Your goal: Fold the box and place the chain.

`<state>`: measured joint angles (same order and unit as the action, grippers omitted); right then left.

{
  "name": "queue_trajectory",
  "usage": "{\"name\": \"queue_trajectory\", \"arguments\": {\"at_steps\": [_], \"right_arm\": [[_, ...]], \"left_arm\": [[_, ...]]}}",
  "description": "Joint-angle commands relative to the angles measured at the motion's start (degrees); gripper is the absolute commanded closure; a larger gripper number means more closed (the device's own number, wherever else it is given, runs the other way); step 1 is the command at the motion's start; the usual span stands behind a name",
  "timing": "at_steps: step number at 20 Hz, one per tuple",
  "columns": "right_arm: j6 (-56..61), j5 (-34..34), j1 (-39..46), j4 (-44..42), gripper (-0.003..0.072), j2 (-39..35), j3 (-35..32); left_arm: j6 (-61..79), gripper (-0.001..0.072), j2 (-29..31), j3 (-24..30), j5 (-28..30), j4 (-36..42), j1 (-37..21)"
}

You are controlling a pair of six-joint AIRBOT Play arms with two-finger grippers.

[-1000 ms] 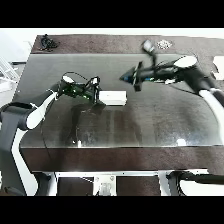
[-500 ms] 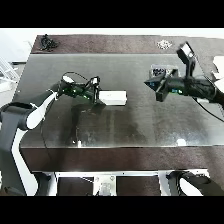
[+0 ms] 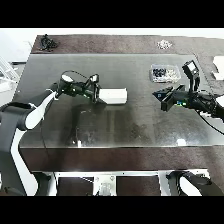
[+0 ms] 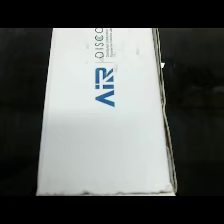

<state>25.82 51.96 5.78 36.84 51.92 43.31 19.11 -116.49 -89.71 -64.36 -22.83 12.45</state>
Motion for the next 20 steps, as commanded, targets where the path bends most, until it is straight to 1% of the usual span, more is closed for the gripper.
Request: {"name": "queue_trajectory", "arguments": {"at_steps": [1,4,5,6,7,8,9,10,11,12,14,17,20], "right_arm": [[0.1,-0.5,0.4,0.1,0.0673,-0.2,-0.5],[0.2,-1.4,0.4,0.1,0.0674,-0.2,-0.5],[0.2,-1.4,0.4,0.1,0.0674,-0.2,-0.5],[0.6,-1.4,0.4,0.1,0.0673,-0.2,-0.5],[0.8,-1.4,0.3,0.1,0.0674,-0.2,-0.5],[0.9,-1.4,0.3,0.1,0.0674,-0.2,-0.5],[1.2,-1.4,0.3,0.1,0.0673,-0.2,-0.5],[1.3,-1.4,0.3,0.0,0.0674,-0.2,-0.5],[1.2,-1.4,0.3,-0.2,0.0674,-0.2,-0.5],[1.3,-1.4,0.3,-0.4,0.0674,-0.2,-0.5],[1.3,-1.4,0.3,-0.9,0.0674,-0.2,-0.5],[1.7,-1.4,0.3,-0.9,0.0674,-0.2,-0.5],[2.7,-1.4,0.3,-1.0,0.0674,-0.1,-0.6]], "left_arm": [[-10.4,0.0697,3.5,-0.2,1.7,-0.7,-2.0],[-16.1,0.0698,12.1,1.3,3.9,-3.0,-7.2],[-17.8,0.0698,15.6,2.6,5.3,-3.1,-9.6],[-19.5,0.0698,19.5,4.3,8.1,-3.1,-12.3],[-20.7,0.0698,23.1,6.3,12.0,-3.4,-15.0],[-21.8,0.0697,26.7,8.7,17.4,-3.7,-17.9],[-24.2,0.0696,29.5,10.8,23.8,-4.4,-20.9],[-26.1,0.0696,31.2,12.3,28.8,-4.6,-23.6],[-27.9,0.0695,31.9,13.3,33.0,-4.6,-26.2],[-30.5,0.0693,31.7,13.9,36.1,-4.5,-28.7],[-34.0,0.0692,30.3,15.1,39.5,-4.6,-32.8],[-34.3,0.0692,26.5,15.1,39.2,-4.6,-36.8],[-36.3,0.0692,21.3,15.0,40.0,-4.6,-38.3]]}}
